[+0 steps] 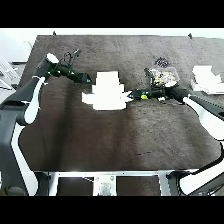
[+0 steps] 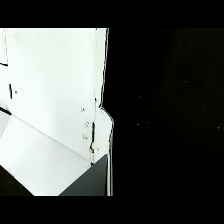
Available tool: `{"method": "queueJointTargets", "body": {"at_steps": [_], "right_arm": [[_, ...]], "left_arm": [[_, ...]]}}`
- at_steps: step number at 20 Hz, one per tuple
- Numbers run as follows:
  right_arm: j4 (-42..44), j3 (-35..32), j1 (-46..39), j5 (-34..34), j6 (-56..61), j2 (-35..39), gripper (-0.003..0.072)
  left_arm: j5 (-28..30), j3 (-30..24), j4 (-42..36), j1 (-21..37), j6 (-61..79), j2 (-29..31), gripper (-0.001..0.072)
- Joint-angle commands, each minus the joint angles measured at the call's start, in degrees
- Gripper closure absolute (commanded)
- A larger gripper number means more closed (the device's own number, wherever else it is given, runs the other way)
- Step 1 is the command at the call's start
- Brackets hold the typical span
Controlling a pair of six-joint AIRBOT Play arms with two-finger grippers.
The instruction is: Fold the box and place the chain.
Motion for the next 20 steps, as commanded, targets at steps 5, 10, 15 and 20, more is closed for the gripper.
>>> {"method": "queueJointTargets", "body": {"at_steps": [5, 10, 15, 20], "right_arm": [[-0.02, -0.79, 0.37, -1.40, -1.62, 1.38, 0.0680], [0.02, -0.79, 1.40, -1.42, -1.57, 1.38, 0.0680], [0.17, -0.79, 1.42, -1.38, -1.55, 1.38, 0.0680], [0.17, -0.79, 1.38, -1.36, -1.79, 1.38, 0.0679]], "left_arm": [[-1.18, 0.44, -7.67, -0.13, 3.93, -2.95, 0.0121], [-2.21, 0.46, -9.18, -0.13, 4.48, -3.17, 0.0130], [-4.90, 0.44, -10.36, -0.81, 5.55, -3.21, 0.0131], [-4.04, 0.44, -10.43, -1.20, 4.87, -3.28, 0.0131]]}}
